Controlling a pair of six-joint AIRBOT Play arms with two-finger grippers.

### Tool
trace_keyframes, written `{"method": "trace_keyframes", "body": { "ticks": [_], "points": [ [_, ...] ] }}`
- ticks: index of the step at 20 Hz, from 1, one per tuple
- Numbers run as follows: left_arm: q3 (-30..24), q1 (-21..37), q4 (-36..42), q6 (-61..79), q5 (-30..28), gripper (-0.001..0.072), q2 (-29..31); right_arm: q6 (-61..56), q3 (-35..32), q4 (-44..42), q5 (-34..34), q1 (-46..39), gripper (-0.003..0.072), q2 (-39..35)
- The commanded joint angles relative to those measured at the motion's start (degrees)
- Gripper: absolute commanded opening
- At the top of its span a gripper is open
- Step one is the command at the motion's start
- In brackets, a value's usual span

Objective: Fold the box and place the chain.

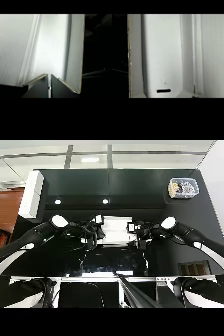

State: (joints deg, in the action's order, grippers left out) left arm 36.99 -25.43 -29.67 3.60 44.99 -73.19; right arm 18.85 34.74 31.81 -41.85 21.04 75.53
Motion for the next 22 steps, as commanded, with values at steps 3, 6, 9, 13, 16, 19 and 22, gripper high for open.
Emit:
{"method": "trace_keyframes", "body": {
  "ticks": [3,6,9,13,16,19,22],
  "points": [
    [0.17,7.34,-14.53,-29.94,1.75,0.0025,8.57,-0.04,0.00,-0.07,0.02,0.04,0.0189,0.02],
    [0.15,15.67,-29.31,-54.86,7.37,0.0026,13.64,-0.07,0.00,-0.07,0.04,0.04,0.0189,0.02],
    [-1.27,27.26,-30.58,-76.67,17.77,0.0027,12.85,-0.04,0.02,-0.07,0.04,0.04,0.0188,0.02],
    [-7.61,36.65,-14.78,-76.17,21.84,0.0026,9.44,-0.04,0.02,-0.07,0.02,0.04,0.0188,0.04],
    [-8.83,33.86,-11.06,-75.49,18.29,0.0026,5.38,-0.04,0.00,-0.07,0.04,0.04,0.0189,0.02],
    [-8.76,27.67,-3.45,-71.08,15.80,0.0026,1.70,-0.04,0.02,-0.07,0.04,0.04,0.0188,0.04],
    [-8.15,22.10,0.46,-68.11,13.94,0.0026,-2.80,-0.04,0.02,-0.07,0.02,0.04,0.0188,0.02]
  ]
}}
